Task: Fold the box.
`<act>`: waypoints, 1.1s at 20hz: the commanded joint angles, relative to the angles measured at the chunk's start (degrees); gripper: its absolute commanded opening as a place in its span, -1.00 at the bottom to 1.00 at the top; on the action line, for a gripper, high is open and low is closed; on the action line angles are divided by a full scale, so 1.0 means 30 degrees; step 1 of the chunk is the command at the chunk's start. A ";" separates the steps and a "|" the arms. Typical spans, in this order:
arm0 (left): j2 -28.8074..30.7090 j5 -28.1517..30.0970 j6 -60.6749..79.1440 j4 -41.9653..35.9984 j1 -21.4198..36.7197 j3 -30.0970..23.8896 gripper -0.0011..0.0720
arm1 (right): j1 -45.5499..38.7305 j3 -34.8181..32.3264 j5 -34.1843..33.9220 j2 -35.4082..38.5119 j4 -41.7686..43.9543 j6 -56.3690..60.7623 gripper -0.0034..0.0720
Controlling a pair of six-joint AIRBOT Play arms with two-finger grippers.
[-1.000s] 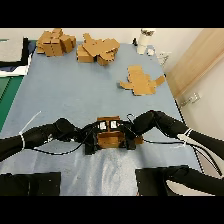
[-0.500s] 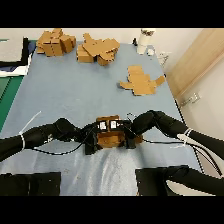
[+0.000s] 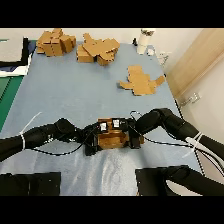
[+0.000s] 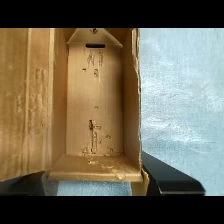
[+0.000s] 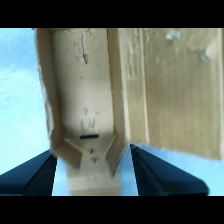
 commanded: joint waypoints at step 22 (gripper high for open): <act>0.0073 -0.0058 -0.0117 0.0641 0.0160 0.0029 0.29 | 0.0007 -0.0029 -0.3534 0.2208 0.3228 2.5704 0.96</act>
